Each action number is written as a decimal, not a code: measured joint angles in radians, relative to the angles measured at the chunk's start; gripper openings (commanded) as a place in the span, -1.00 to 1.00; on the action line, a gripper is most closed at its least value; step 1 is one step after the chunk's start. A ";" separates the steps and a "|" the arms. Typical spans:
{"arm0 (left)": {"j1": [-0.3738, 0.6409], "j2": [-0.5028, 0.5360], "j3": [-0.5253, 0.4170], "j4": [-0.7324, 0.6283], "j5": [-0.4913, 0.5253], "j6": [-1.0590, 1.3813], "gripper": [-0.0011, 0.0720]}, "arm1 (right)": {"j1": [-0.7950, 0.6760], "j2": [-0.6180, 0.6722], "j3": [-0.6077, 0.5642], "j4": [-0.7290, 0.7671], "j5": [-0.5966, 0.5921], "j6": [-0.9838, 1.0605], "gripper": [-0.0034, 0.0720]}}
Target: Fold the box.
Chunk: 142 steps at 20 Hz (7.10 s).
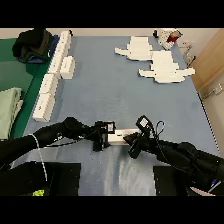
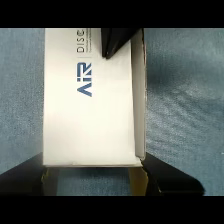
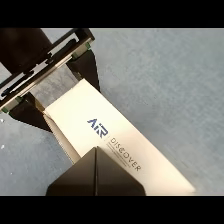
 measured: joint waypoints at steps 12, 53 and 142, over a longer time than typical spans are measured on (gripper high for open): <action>0.000 0.000 0.000 -0.002 0.000 -0.003 0.13 | -0.259 0.001 0.247 -0.100 -0.399 -0.104 -0.90; 0.000 0.000 0.000 -0.001 0.000 -0.003 0.13 | -0.100 -0.013 -0.027 0.174 -0.113 -0.330 -0.89; 0.777 -0.292 0.374 0.120 0.300 -0.769 0.13 | -0.614 -0.326 0.690 -0.253 -0.910 -0.398 -0.89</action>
